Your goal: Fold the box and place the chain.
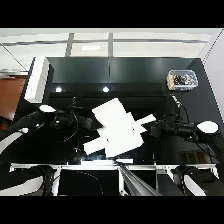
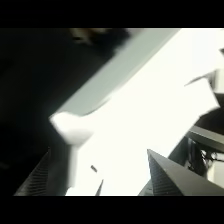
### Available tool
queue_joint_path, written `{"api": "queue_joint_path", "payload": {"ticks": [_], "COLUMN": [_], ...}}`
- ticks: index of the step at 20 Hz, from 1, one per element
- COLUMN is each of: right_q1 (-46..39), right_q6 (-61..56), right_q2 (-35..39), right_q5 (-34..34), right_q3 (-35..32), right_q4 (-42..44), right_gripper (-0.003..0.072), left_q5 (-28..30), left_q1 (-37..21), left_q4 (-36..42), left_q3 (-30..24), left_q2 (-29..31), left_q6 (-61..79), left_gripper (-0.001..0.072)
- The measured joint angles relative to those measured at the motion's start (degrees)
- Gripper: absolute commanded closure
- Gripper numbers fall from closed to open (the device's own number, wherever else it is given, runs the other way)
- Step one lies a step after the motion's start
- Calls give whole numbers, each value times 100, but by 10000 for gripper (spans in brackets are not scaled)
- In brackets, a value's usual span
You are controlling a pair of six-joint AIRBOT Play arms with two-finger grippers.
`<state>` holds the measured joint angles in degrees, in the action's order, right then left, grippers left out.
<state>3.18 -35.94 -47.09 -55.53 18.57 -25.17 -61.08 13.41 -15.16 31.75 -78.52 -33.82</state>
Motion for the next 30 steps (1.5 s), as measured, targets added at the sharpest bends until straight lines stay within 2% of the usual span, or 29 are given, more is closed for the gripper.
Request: {"api": "queue_joint_path", "payload": {"ticks": [5, 10, 11, 13, 14, 15, 16, 19, 24, 27, 30], "right_q1": [24, 24, 24, 24, 24, 24, 24, -24, -332, -348, -72], "right_q6": [-101, -195, -203, -221, -236, -256, -269, -417, -358, 466, 1211], "right_q2": [7, 7, 7, 7, 7, 7, 7, 7, 7, 7, 7], "right_q5": [46, 79, 96, 140, 153, 144, 109, -131, -682, -938, -898], "right_q3": [-9, -7, -7, -7, -9, -9, -7, 114, 933, 1231, 1338], "right_q4": [2, 4, 4, 2, 2, 2, -7, -442, -1987, -2500, -2726], "right_gripper": [649, 648, 649, 649, 643, 397, -10, -17, -17, -17, -17], "left_q5": [-848, -1161, -1174, -1222, -1226, -1300, -1307, -1482, -1740, -1239, -247], "left_q1": [35, 208, 229, 258, 262, 269, 275, 280, 442, 776, 1130], "left_q4": [511, 140, 35, -173, -267, -354, -452, -822, -1895, -2409, -2610], "left_q3": [278, 610, 686, 826, 887, 955, 1029, 1294, 1838, 1810, 1458], "left_q2": [-831, -1176, -1204, -1233, -1241, -1246, -1252, -1255, -957, -363, 85], "left_q6": [1432, 1996, 2041, 2103, 2129, 2142, 2142, 2144, 1818, 1801, 2229], "left_gripper": [23, 328, 420, 676, 679, 679, 680, 683, 686, 682, 679]}}
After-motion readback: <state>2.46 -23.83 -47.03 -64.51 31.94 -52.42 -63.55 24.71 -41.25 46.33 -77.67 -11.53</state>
